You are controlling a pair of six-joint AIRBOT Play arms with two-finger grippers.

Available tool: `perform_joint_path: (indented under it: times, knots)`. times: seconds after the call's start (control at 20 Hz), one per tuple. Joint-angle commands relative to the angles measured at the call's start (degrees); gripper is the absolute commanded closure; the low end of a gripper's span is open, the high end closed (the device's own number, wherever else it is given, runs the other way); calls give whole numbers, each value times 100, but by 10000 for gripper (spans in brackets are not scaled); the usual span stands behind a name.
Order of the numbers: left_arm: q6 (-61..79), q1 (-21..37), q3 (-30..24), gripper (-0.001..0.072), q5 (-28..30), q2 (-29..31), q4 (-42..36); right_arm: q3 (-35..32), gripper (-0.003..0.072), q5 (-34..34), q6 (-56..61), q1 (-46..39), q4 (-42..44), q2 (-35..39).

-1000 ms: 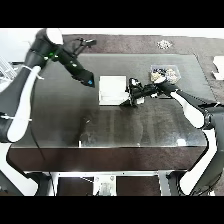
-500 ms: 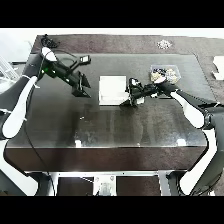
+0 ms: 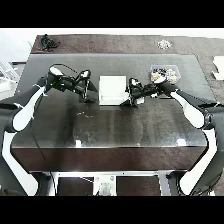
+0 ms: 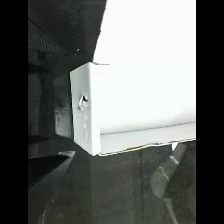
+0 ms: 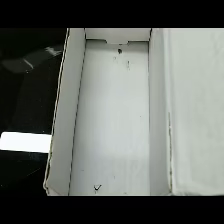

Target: Fold the box and place the chain.

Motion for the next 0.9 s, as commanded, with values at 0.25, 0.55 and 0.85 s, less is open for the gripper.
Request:
perform_joint_path:
  times: [0.25,0.55,0.85]
  knots:
    - [352,-4,-26,-11,142,-184,-420,-2,113,2,0,4,0,0]
    - [352,-2,-26,-11,114,-184,-367,-2,113,2,0,4,0,0]
    - [328,-15,-26,-11,31,-184,-363,-2,113,2,0,4,0,0]
